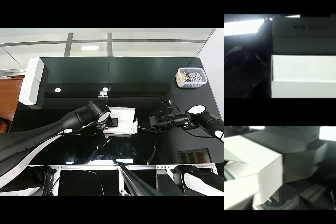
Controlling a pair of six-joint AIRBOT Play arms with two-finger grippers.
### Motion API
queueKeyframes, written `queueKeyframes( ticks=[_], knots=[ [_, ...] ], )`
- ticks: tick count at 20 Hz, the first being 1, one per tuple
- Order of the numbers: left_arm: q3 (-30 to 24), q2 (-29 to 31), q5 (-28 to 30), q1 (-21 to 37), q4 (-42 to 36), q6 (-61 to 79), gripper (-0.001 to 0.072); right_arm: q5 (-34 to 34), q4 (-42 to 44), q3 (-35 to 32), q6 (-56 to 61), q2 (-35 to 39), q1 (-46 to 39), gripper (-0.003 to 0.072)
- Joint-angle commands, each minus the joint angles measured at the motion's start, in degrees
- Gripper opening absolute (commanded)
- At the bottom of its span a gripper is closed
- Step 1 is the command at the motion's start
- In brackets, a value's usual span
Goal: Fold the box and place the chain.
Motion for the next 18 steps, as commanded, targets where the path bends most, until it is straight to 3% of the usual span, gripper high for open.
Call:
queueKeyframes(
  ticks=[1,6,7,8,12,18],
  knots=[
    [0.04,0.00,0.04,0.00,0.00,0.02,0.0028,1.90,1.25,0.61,-1.25,-0.13,0.55,0.0611],
    [0.04,-0.04,0.04,0.02,0.00,0.02,0.0028,-0.70,2.49,0.72,-1.20,-0.13,5.49,0.0591],
    [0.04,-0.04,0.04,0.02,0.00,0.02,0.0028,-2.01,2.56,0.74,-1.16,-0.13,6.75,0.0493],
    [0.04,-0.04,0.04,0.02,0.00,0.02,0.0028,-3.21,2.51,0.96,-1.14,-0.13,8.13,0.0474],
    [0.04,-0.04,0.04,0.02,0.00,0.02,0.0028,-7.06,1.49,2.64,2.19,-0.13,11.85,0.0473],
    [0.04,-0.04,0.04,0.02,0.02,0.02,0.0028,-9.11,-9.64,7.61,16.00,-0.13,16.22,0.0472]
  ],
)
